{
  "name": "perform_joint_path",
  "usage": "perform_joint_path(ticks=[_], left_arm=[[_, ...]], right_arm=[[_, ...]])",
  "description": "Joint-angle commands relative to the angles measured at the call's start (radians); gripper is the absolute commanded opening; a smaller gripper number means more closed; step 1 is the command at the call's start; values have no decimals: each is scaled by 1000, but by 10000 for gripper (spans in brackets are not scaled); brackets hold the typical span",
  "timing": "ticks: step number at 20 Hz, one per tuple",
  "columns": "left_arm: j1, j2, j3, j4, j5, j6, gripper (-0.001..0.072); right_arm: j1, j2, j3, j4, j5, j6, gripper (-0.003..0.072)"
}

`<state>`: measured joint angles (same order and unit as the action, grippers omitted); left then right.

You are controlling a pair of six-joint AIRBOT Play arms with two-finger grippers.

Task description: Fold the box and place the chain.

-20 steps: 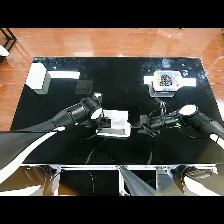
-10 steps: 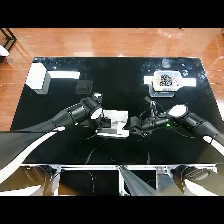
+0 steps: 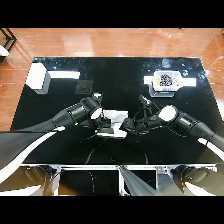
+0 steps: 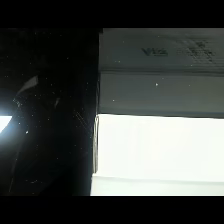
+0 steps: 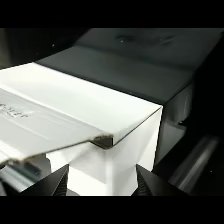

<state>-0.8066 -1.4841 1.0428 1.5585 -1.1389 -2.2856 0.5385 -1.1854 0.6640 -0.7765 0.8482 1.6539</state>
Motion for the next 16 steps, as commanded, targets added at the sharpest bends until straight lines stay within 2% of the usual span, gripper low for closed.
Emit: perform_joint_path(ticks=[1,10,16], left_arm=[[1,0,0,0,4,0,21],[1,0,0,0,5,0,21],[1,0,0,0,11,0,21]], right_arm=[[63,0,35,-213,-24,190,465],[120,-1,72,-405,-10,419,465],[190,-45,155,-577,105,547,464]])
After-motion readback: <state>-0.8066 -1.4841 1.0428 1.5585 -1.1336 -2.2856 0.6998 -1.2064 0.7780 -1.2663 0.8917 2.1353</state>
